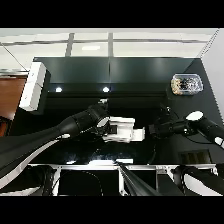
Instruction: Fold the box and place the chain.
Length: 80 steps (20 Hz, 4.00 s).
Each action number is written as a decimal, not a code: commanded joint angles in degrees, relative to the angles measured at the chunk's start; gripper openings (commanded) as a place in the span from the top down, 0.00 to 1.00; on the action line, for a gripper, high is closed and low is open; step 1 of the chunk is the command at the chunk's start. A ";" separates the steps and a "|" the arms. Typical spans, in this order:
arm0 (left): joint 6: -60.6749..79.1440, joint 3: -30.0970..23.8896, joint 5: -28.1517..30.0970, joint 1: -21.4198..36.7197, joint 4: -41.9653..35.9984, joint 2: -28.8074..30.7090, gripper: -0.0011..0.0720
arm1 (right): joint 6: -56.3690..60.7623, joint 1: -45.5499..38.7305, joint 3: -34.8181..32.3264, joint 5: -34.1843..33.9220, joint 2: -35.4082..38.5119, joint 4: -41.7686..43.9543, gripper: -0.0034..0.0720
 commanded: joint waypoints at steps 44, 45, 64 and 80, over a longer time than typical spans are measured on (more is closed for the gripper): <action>0.04 0.00 -0.04 0.04 0.02 -0.02 0.95 | 65.99 41.57 18.67 -14.47 -0.42 -44.48 0.40; 0.04 0.00 -0.02 0.04 0.02 -0.02 0.95 | 67.19 42.12 18.69 -14.75 -0.46 -44.52 0.40; 0.04 0.00 0.02 0.04 0.00 -0.02 0.95 | 80.26 44.94 24.02 -6.69 -8.31 -49.37 0.54; 0.04 0.00 -0.02 0.04 0.00 -0.02 0.95 | 81.22 44.94 24.04 -7.30 -8.85 -49.42 0.67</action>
